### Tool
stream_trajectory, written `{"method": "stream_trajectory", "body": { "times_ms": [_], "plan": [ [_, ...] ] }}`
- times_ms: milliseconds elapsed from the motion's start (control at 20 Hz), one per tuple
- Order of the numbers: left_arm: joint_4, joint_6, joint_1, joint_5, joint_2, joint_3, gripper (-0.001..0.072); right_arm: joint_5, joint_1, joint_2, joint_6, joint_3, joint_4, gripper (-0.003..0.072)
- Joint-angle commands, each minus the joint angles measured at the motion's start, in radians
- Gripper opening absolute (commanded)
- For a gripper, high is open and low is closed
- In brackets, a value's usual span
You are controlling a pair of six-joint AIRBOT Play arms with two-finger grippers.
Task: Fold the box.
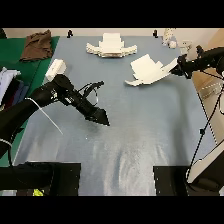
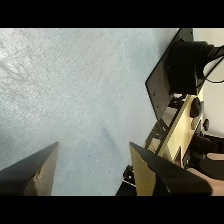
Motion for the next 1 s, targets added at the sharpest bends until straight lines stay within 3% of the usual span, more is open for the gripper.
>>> {"method": "stream_trajectory", "body": {
  "times_ms": [0, 450, 600, 750, 800, 850, 900, 950],
  "plan": [
    [0.0, 0.0, -0.001, 0.0, 0.001, 0.0, 0.0691, 0.009, 0.064, 0.176, -0.012, -0.217, -0.063, -0.0002],
    [0.0, 0.0, -0.001, 0.0, 0.0, 0.0, 0.0691, 0.378, 0.268, 0.893, 0.106, -1.184, -0.08, -0.0001],
    [0.0, 0.0, -0.001, 0.005, 0.0, 0.0, 0.0692, 0.416, 0.331, 1.055, 0.19, -1.363, -0.087, -0.0001],
    [0.0, 0.0, -0.001, 0.012, 0.0, 0.0, 0.0692, 0.423, 0.38, 1.135, 0.235, -1.451, -0.09, 0.0004],
    [0.0, 0.0, -0.001, 0.012, 0.0, 0.0, 0.0692, 0.417, 0.385, 1.138, 0.235, -1.456, -0.09, 0.0043],
    [0.0, 0.0, -0.001, 0.011, 0.0, 0.0, 0.0692, 0.402, 0.382, 1.136, 0.235, -1.455, -0.093, 0.0283],
    [0.0, 0.0, -0.001, 0.011, 0.001, 0.0, 0.0692, 0.395, 0.381, 1.136, 0.235, -1.45, -0.1, 0.0456],
    [0.0, 0.0, -0.001, 0.011, 0.0, 0.0, 0.0691, 0.378, 0.367, 1.135, 0.235, -1.434, -0.121, 0.0468]
  ]
}}
